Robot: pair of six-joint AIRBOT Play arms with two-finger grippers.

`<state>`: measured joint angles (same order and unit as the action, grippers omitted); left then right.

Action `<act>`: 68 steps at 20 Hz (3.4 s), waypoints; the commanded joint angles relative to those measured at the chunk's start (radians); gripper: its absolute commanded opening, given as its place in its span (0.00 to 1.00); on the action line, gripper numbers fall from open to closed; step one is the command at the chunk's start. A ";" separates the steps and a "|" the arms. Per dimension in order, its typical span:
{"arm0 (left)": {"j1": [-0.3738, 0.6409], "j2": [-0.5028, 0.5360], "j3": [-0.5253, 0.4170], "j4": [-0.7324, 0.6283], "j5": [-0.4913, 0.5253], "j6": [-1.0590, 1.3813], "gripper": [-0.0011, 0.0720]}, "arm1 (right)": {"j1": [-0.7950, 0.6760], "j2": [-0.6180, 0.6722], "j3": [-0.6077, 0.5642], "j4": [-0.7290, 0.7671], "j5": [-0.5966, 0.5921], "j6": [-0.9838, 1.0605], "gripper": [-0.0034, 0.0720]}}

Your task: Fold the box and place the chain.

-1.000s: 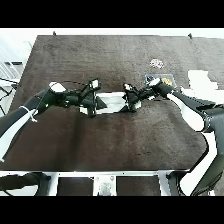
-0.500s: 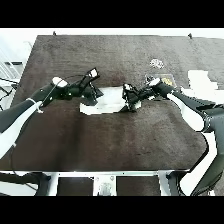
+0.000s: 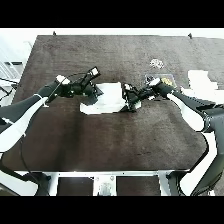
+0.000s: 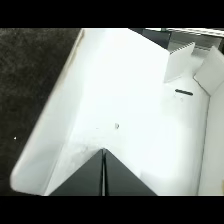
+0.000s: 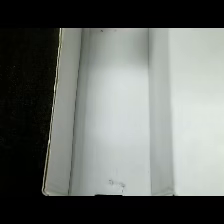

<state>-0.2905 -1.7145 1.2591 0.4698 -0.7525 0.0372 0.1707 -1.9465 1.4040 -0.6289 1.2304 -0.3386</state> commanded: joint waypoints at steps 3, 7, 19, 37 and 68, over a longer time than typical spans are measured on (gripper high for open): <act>0.000 -0.027 0.004 0.056 0.000 -0.013 0.04 | 0.000 -0.001 0.000 0.000 0.000 0.000 0.80; 0.000 -0.027 0.003 0.066 0.002 -0.013 0.04 | 0.000 -0.001 0.000 0.000 0.000 0.000 0.80; 0.002 0.096 0.075 0.245 -0.157 -0.072 0.45 | 0.000 -0.001 0.000 0.000 0.000 0.000 0.80; 0.002 0.165 -0.024 0.583 -0.231 -0.293 0.98 | 0.000 -0.001 0.000 0.000 0.000 0.000 0.80; 0.001 0.047 -0.024 0.356 -0.188 -0.001 0.48 | 0.000 -0.001 0.000 0.000 0.000 0.000 0.80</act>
<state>-0.2890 -1.6672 1.2358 0.8455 -0.9356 0.0292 0.1707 -1.9469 1.4040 -0.6289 1.2304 -0.3386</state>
